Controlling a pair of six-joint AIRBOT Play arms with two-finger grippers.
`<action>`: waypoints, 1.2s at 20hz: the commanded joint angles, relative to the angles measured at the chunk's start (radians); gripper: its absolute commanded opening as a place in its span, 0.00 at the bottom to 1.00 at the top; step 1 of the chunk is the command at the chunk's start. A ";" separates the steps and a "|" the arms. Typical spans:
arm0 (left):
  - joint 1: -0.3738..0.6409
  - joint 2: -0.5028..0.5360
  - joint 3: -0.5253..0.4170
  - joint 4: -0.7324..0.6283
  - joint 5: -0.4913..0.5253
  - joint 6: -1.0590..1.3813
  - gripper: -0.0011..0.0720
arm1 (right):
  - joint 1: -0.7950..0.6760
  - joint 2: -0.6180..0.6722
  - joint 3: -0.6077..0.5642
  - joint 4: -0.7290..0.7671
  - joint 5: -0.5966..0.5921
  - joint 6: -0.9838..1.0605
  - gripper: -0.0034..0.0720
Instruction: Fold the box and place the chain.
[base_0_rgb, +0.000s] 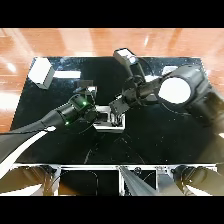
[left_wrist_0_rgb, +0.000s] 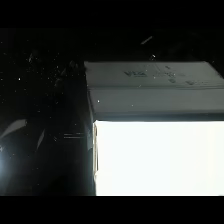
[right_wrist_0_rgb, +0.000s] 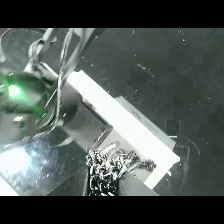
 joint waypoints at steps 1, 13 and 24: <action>-0.001 0.000 0.000 0.000 0.000 0.000 0.04 | 0.001 -0.050 -0.010 0.010 -0.093 -0.011 0.08; 0.000 0.000 0.000 0.000 0.002 0.000 0.04 | -0.029 0.094 -0.008 -0.235 0.212 0.076 0.09; -0.001 0.000 0.000 0.000 0.002 0.000 0.04 | 0.067 0.084 -0.071 -0.036 -0.003 0.049 0.09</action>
